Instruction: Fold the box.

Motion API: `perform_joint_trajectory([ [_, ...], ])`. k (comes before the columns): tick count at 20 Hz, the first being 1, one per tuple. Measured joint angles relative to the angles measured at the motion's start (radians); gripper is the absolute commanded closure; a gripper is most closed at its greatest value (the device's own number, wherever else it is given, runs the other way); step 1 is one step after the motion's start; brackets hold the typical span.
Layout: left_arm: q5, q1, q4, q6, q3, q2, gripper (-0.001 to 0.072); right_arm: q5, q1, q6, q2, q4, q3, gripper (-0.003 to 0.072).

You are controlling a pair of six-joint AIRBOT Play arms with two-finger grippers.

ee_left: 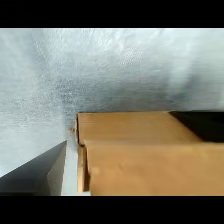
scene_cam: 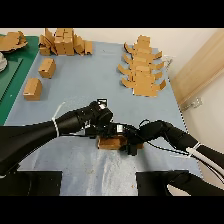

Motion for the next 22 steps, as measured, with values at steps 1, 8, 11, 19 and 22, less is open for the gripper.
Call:
perform_joint_trajectory([
  [1, -0.001, 0.0, 0.005, 0.0, 0.004, 0.013, 0.0169, 0.0, 0.0, 0.0, 0.0, 0.0, 0.0, 0.0317],
  [8, -0.06, 0.024, 0.03, -0.002, 0.012, 0.07, 0.017, -0.007, 0.002, -0.003, 0.002, 0.006, -0.001, 0.0317],
  [11, -0.079, 0.03, 0.037, -0.003, 0.014, 0.079, 0.017, -0.005, 0.0, -0.001, 0.0, -0.008, -0.002, 0.0317],
  [19, -0.146, 0.031, 0.063, 0.005, 0.014, 0.093, 0.0239, -0.003, 0.0, 0.001, 0.0, -0.004, -0.002, 0.0318],
  [22, -0.23, 0.031, 0.11, 0.015, 0.014, 0.146, 0.024, -0.003, 0.0, 0.001, 0.0, -0.003, -0.002, 0.0317],
])
